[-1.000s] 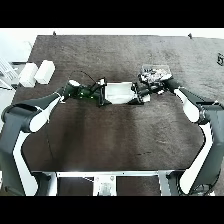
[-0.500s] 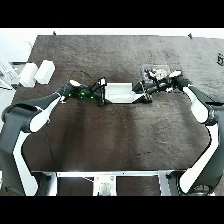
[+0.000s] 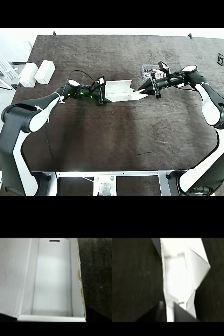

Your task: Fold the box and place the chain.

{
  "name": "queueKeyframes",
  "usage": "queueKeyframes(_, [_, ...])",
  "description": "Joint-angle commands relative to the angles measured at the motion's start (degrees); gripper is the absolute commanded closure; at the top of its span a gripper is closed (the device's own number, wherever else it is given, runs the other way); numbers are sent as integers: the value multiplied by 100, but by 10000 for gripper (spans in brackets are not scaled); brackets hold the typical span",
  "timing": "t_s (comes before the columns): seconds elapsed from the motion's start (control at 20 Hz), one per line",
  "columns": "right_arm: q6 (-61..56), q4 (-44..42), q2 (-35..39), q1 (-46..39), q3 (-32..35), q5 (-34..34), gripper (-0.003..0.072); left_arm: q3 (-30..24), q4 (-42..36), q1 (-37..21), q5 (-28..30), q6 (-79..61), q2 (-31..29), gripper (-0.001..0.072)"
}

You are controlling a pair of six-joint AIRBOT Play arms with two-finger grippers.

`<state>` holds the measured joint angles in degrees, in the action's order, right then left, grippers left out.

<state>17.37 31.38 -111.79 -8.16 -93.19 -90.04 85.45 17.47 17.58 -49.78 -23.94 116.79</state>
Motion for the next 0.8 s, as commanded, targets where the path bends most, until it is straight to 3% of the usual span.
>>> queueKeyframes(0.0, [-439, -243, 63, 306, -2, -203, 646, -2, 7, 2, -31, -9, -2, 238])
queueKeyframes(0.15, [-542, -243, 63, 752, -2, -127, 677, -2, 7, 2, -31, -9, -2, 238])
queueKeyframes(0.3, [-562, -238, 63, 1043, -7, 522, 678, -2, 7, 2, -33, -7, -2, 239])
queueKeyframes(0.75, [-1394, -111, 50, 968, -472, 1923, 678, -2, 7, 2, -308, -4, -2, 239])
